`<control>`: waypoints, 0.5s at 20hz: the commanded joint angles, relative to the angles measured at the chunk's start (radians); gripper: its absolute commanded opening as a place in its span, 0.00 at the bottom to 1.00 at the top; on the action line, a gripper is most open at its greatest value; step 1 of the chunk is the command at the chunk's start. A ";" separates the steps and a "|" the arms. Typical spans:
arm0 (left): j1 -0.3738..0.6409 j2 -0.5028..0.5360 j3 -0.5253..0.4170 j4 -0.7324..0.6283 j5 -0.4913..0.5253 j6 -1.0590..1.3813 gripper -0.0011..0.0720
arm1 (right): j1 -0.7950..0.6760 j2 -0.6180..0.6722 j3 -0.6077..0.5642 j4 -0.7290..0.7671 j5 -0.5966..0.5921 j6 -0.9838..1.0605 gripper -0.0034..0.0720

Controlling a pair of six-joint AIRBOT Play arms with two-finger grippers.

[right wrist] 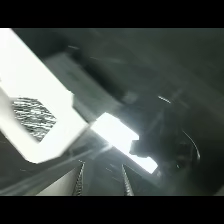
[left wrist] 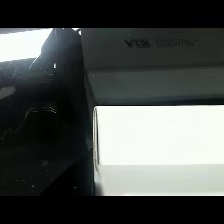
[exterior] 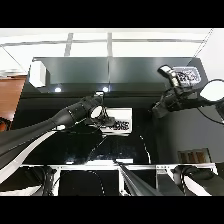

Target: Fold the box and place the chain.

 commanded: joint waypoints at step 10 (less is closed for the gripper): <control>-0.008 0.002 0.001 0.008 -0.003 -0.055 0.06 | -0.067 0.001 0.000 0.032 -0.006 -0.085 0.43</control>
